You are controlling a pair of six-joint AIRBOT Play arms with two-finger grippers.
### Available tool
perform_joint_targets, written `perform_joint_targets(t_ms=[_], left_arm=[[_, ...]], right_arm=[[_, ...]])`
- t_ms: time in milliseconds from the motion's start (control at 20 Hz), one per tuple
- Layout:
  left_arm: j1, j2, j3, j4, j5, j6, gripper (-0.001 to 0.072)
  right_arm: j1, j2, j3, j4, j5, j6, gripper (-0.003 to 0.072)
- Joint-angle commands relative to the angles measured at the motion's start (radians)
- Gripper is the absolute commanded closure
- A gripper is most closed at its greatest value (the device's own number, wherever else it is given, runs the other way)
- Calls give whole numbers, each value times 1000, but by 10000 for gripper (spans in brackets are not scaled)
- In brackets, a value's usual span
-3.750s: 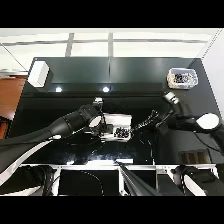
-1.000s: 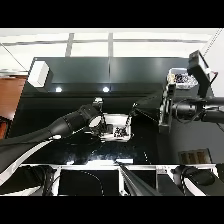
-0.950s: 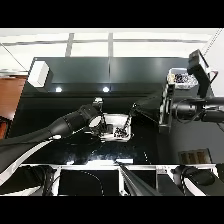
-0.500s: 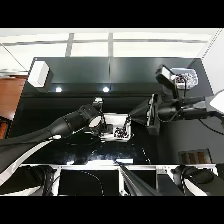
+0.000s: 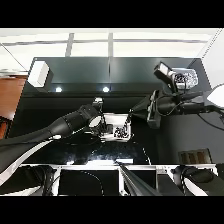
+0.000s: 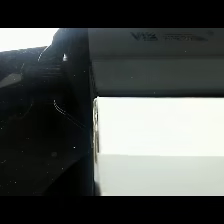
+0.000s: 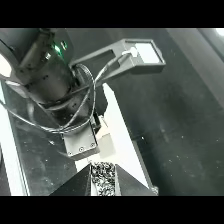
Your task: Fold the box and place the chain.
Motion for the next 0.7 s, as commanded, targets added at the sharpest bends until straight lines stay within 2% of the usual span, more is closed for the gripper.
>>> perform_joint_targets(t_ms=[0, 150, 300, 500, 650], left_arm=[[0, -1, 0, 0, 0, 0, 683], [1, -1, 0, 1, 0, 0, 683], [1, -1, 0, 4, 0, 0, 682], [0, -1, 0, 4, 0, 0, 683], [0, -1, 0, 4, 0, 0, 683]], right_arm=[[-74, 27, 55, -5, 88, 32, 642], [-137, 70, 56, -5, 142, 66, 642], [-114, 70, 50, 22, 199, 89, 642], [-16, 67, 14, 78, 144, 89, 642], [53, 59, -34, 68, 34, 87, 643]])
